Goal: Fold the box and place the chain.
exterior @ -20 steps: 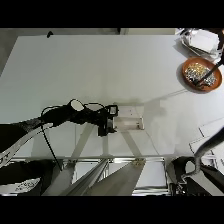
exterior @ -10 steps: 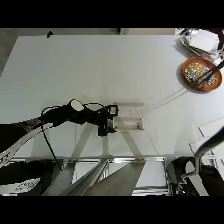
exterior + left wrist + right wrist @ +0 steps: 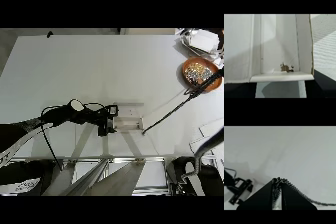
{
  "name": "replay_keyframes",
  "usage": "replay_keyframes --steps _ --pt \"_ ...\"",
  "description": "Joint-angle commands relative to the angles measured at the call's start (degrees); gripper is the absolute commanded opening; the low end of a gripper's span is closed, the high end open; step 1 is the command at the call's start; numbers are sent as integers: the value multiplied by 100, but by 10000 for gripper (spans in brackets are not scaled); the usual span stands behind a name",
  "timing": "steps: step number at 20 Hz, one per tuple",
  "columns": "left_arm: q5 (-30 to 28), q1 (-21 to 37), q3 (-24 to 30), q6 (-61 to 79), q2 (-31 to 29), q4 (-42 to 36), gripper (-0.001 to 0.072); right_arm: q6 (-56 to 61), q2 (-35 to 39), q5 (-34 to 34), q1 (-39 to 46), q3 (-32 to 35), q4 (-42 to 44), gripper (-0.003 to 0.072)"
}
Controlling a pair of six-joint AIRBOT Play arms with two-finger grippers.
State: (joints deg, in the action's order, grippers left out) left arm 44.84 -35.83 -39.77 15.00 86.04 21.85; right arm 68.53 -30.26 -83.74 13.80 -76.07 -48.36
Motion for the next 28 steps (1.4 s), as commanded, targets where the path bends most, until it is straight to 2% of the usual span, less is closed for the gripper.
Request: replay_keyframes --steps 1,8,12,17,21,23,28 --pt "-2 2 -7 0 -4 0 272 -7 4 -68 -466 0 205 16" --pt "-2 2 -7 0 -4 0 272 -9 -238 -74 -1266 223 166 16" --pt "-2 2 -7 0 -4 0 272 -13 -262 81 -1744 1104 168 16" --pt "-2 2 -7 0 -4 0 272 -184 -431 1331 -3071 2535 122 17" --pt "-2 2 -7 2 -4 0 272 -85 -1019 2015 -3884 2894 -610 17" --pt "-2 2 -7 0 -4 0 272 -87 -1445 2350 -4070 2924 -656 17" --pt "-2 2 -7 2 -4 0 272 -90 -2686 2461 -4404 2924 -693 17"
